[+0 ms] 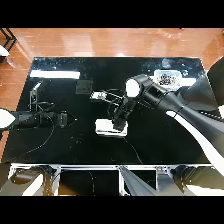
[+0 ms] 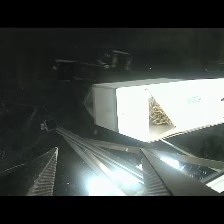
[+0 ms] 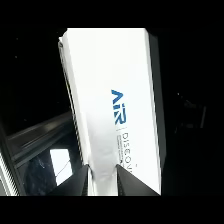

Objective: Fold the box and place the chain.

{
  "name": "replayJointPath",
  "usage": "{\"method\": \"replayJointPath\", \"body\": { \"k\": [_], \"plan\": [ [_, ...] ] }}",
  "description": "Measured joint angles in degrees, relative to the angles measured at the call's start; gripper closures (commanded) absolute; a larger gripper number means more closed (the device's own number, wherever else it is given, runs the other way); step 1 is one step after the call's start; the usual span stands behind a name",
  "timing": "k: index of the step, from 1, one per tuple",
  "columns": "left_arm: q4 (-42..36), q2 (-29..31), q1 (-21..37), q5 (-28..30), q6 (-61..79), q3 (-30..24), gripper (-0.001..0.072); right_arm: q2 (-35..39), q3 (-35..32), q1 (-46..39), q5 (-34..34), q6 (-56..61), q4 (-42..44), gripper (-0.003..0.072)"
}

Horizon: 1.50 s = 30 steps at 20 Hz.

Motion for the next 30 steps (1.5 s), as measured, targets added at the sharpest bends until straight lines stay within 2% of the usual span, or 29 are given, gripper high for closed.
{"method": "replayJointPath", "body": {
  "k": [18, 19, 20, 22, 23, 24, 28, 29, 30],
  "plan": [
    [0.04, 0.00, 0.00, 0.00, 0.00, 0.00, 0.0089, -0.09, 0.00, 2.51, -1.18, 2.21, -3.63, 0.0494],
    [0.04, 0.00, 0.00, 0.02, 0.00, 0.00, 0.0089, -0.07, 0.00, 2.51, -1.20, 2.43, -3.67, 0.0470],
    [0.04, 0.00, 0.00, 0.02, 0.00, 0.00, 0.0089, -0.07, 0.00, 2.56, -1.20, 2.67, -3.72, 0.0354],
    [0.04, 0.00, 0.00, 0.02, -0.02, 0.00, 0.0089, -0.07, 0.00, 2.60, -1.22, 3.17, -4.33, 0.0341],
    [0.04, 0.00, 0.00, 0.02, 0.00, 0.02, 0.0089, -0.07, 0.00, 2.62, -1.22, 3.52, -4.59, 0.0261],
    [0.04, 0.00, 0.00, 0.00, 0.00, 0.02, 0.0089, -0.07, 0.00, 2.62, -1.22, 3.76, -4.94, 0.0232],
    [0.04, 0.00, 0.00, 0.02, 0.00, 0.00, 0.0089, -0.07, 0.00, 2.67, -1.25, 4.83, -6.58, 0.0235],
    [0.04, 0.00, 0.00, 0.02, 0.00, 0.00, 0.0089, -0.09, 0.00, 2.69, -1.38, 5.29, -7.06, 0.0277],
    [0.04, 0.00, 0.00, 0.02, -0.02, 0.00, 0.0089, -0.11, 0.00, 2.69, -1.46, 5.81, -7.69, 0.0398]
  ]
}}
